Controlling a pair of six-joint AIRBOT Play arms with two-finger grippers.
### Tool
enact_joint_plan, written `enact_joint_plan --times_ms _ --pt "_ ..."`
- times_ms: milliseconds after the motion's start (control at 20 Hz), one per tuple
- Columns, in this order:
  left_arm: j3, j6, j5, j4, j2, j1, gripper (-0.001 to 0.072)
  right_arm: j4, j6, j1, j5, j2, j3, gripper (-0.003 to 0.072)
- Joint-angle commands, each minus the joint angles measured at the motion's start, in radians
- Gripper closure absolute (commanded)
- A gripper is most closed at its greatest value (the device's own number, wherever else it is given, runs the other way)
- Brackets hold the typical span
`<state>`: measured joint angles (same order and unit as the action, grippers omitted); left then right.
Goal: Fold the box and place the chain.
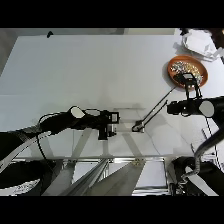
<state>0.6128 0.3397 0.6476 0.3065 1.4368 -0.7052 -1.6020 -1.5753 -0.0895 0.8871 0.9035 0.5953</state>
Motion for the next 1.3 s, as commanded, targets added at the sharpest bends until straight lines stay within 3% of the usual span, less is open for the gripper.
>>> enact_joint_plan --times_ms 0,300,400,700,900,1000,1250 --pt "0.0 0.0 0.0 0.0 0.0 0.0 0.0437 -0.023 0.013 0.056 -0.136 0.132 0.001 0.0367" --pt "0.0 0.0 0.0 0.0 0.0 0.0 0.0437 -0.001 0.013 0.056 -0.282 0.252 0.005 0.0372" --pt "0.0 0.0 0.0 0.0 0.0 0.0 0.0437 0.017 0.013 0.056 -0.312 0.276 0.011 0.0409" --pt "0.0 0.0 0.0 0.0 0.0 0.0 0.0437 0.041 0.034 0.055 -0.318 0.35 0.051 0.0419" --pt "0.0 0.0 0.0 0.0 0.0 0.0 0.0437 0.066 0.035 0.055 -0.274 0.385 0.051 0.0494" --pt "0.0 0.0 0.0 0.0 0.0 0.0 0.0437 0.065 0.036 0.055 -0.263 0.381 0.051 0.0634" --pt "0.0 0.0 0.0 0.0 0.0 0.0 0.0437 0.062 0.043 0.055 -0.242 0.292 0.051 0.0665"
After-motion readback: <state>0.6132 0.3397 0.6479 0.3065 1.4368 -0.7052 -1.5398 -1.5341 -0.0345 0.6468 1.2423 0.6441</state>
